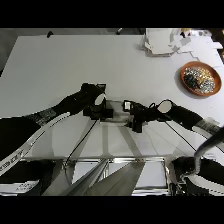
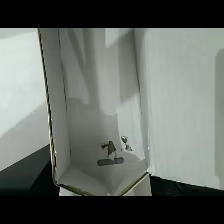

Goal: Fold the box and place the chain.

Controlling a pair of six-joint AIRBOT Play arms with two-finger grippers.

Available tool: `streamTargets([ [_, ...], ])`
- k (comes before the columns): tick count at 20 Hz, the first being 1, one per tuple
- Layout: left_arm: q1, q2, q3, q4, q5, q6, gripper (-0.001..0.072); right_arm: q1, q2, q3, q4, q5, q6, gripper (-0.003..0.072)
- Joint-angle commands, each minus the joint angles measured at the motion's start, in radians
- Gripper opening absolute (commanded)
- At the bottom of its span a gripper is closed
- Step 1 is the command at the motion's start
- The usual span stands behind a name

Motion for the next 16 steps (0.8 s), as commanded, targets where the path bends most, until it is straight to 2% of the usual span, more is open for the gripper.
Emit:
streamTargets([
  [1,0.009,0.027,0.000,-0.006,0.000,0.081,0.0161,-0.001,0.001,0.000,-0.002,-0.002,0.000,0.0364],
  [4,0.013,0.043,0.000,-0.006,0.005,0.132,0.0164,-0.001,0.001,0.000,-0.002,-0.002,0.000,0.0364],
  [6,0.014,0.043,-0.002,-0.006,0.007,0.140,0.0298,-0.001,0.001,0.000,-0.002,-0.002,0.000,0.0364],
  [7,0.014,0.043,-0.007,-0.006,0.018,0.140,0.0331,-0.001,0.001,0.000,-0.002,-0.002,0.000,0.0364],
  [10,0.014,0.036,-0.025,-0.006,0.062,0.140,0.0334,-0.001,0.001,0.000,-0.002,-0.002,0.000,0.0364],
  [16,0.010,0.001,-0.030,-0.012,0.072,0.140,0.0331,-0.001,0.001,0.000,-0.002,-0.002,0.000,0.0364],
])
